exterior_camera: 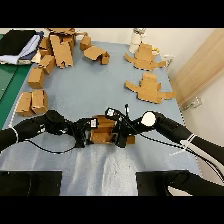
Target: Fold the box.
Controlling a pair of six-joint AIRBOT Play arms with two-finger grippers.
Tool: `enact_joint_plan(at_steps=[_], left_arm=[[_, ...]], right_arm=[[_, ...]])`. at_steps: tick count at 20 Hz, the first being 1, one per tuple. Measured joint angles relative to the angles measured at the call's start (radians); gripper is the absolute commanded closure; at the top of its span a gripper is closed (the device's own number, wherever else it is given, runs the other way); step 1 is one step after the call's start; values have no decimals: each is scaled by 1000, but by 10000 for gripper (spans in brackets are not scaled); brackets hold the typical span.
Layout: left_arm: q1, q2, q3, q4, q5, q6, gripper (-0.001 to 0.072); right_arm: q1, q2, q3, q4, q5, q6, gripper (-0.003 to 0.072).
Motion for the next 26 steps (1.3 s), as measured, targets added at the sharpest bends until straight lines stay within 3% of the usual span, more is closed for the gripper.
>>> enact_joint_plan(at_steps=[1,2,6,8,11,18,23,26], left_arm=[[0,0,0,0,0,0,119],[0,0,0,0,0,1,118],[0,0,0,0,0,2,118],[0,0,0,0,0,1,118],[0,0,0,0,0,2,118],[0,0,0,0,0,2,118],[0,0,0,0,0,2,118],[0,0,0,0,0,2,118]], right_arm=[[0,0,0,0,0,-1,204],[0,0,0,1,-1,-2,151],[0,0,0,2,-2,-3,166],[0,0,0,1,-3,-2,467],[-2,0,0,-42,-8,52,662],[-61,92,0,-302,-8,341,683],[-212,200,-2,-511,70,687,684],[-303,218,-29,-526,114,854,684]])
